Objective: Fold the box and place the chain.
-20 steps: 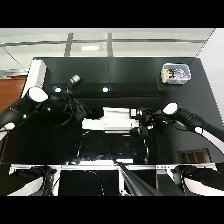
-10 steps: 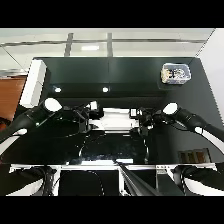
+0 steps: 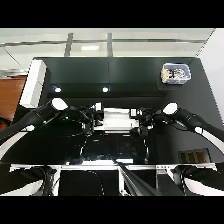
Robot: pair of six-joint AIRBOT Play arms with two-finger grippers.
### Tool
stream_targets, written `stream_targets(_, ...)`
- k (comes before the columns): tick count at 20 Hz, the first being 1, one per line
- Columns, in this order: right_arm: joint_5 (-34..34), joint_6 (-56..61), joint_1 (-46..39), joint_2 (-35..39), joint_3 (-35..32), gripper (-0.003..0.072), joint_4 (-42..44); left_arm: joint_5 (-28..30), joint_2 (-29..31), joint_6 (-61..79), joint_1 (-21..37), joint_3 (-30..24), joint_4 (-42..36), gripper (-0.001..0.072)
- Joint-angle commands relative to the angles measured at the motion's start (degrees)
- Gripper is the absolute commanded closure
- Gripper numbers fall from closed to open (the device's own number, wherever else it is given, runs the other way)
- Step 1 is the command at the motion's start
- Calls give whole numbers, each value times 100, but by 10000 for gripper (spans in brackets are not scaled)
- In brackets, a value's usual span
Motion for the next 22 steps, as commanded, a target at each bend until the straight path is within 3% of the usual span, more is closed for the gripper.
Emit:
stream_targets(1,-2,2,2,-2,2,519,0,282,-68,28,-120,7,-315,484)
stream_targets(4,-2,0,2,-2,2,519,0,586,-291,31,-389,7,-870,484)
stream_targets(8,-2,2,2,-2,2,519,2,599,-378,17,-442,-4,-903,494)
stream_targets(9,-2,2,2,-2,2,518,2,597,-376,35,-442,0,-885,640)
stream_targets(10,-2,0,2,-2,2,518,2,599,-376,37,-442,2,-859,637)
stream_targets(12,-2,2,2,-2,2,518,0,595,-376,22,-444,2,-863,199)
stream_targets(13,-2,0,2,-2,2,518,0,555,-365,20,-437,2,-831,413)
stream_targets(14,-2,2,2,-2,2,519,2,551,-354,24,-437,4,-798,570)
stream_targets(15,-2,2,2,-2,2,518,0,566,-354,17,-437,4,-824,384)
stream_targets(16,-2,2,2,-2,2,518,2,555,-350,-44,-435,4,-813,287)
stream_targets(17,-2,2,2,-2,2,518,0,546,-304,-214,-422,9,-721,541)
stream_targets(18,-2,2,2,-2,2,518,2,483,-203,-313,-382,26,-485,682)
stream_targets(22,0,2,2,-2,2,519,0,136,544,-1746,258,76,588,683)
